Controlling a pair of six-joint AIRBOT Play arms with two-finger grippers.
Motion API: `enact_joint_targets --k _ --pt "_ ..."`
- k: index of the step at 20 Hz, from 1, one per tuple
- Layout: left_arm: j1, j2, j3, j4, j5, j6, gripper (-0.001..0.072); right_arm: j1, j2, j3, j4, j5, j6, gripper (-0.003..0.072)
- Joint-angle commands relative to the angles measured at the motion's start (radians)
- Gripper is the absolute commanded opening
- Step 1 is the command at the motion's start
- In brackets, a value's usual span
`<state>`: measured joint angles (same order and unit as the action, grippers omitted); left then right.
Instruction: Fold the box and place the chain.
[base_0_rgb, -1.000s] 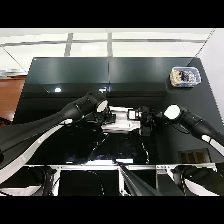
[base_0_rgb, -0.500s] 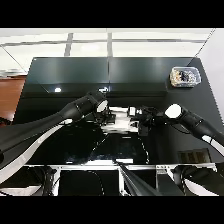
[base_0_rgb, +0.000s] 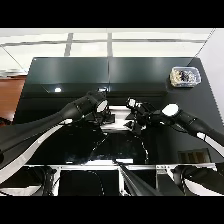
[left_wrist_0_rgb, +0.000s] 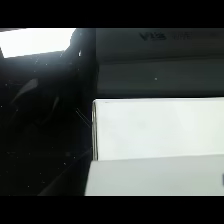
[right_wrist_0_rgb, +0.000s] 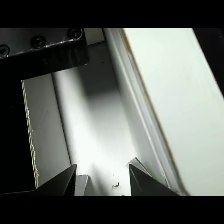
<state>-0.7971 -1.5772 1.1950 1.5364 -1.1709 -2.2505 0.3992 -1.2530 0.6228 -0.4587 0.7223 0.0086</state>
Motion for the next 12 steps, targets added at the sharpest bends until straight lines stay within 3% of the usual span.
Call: enact_joint_targets --k 1,2,3,4,6,9,12 --pt "0.0 0.0 0.001 -0.001 -0.001 0.002 0.0027 0.0 -0.005 0.0 0.013 -0.003 0.042 0.017" --pt "0.0 0.0 0.001 -0.001 -0.001 0.002 0.0028 0.0 -0.005 0.0 0.013 -0.011 0.044 0.0292" --pt "0.0 0.0 0.001 -0.001 -0.001 0.002 0.0028 0.0 -0.005 0.0 0.013 -0.014 0.045 0.0459" --pt "0.0 0.0 0.001 -0.001 -0.001 0.002 0.0028 0.0 -0.005 0.0 0.009 -0.013 0.052 0.0353" --pt "0.0 0.0 0.001 -0.001 0.002 0.002 0.0028 -0.005 0.0 0.002 -0.014 -0.011 0.115 0.0039" --pt "0.002 0.0 0.001 -0.001 0.011 0.002 0.0027 -0.098 0.068 0.04 -0.092 0.108 0.551 0.0014" --pt "0.002 0.0 0.001 -0.001 0.011 0.002 0.0027 -0.311 0.16 0.146 -0.296 0.417 1.051 0.0014"
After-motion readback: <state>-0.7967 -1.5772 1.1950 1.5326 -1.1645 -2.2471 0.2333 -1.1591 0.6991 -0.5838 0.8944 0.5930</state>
